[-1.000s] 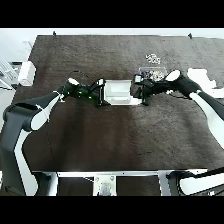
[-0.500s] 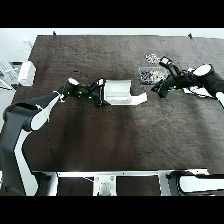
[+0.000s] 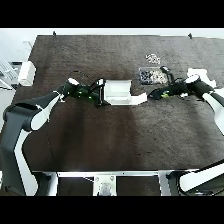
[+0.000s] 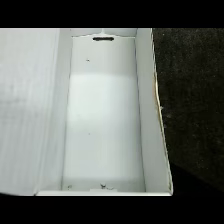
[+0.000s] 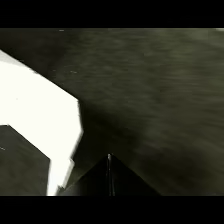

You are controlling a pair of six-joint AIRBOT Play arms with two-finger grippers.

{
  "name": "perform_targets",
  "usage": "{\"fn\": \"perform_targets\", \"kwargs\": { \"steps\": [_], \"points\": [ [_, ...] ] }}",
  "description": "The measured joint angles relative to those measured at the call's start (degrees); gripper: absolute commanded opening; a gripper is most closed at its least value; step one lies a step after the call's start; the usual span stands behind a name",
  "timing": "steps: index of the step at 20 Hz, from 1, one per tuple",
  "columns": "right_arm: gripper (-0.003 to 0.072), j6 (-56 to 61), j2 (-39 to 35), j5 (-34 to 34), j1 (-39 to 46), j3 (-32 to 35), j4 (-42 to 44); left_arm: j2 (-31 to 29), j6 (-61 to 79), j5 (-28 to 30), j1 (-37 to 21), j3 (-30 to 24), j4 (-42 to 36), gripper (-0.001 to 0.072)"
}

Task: Fold the box and place the chain.

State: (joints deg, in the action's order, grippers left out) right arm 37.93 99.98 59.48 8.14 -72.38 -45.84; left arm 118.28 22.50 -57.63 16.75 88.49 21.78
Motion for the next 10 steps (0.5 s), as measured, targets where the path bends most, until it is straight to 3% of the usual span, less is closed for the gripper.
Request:
{"fn": "perform_targets", "kwargs": {
  "steps": [10],
  "points": [
    [0.0015,1.0,0.9,3.5,-5.7,-1.6,7.4,0.0,0.0,0.0,0.0,0.0,0.0,0.0289]
  ]
}}
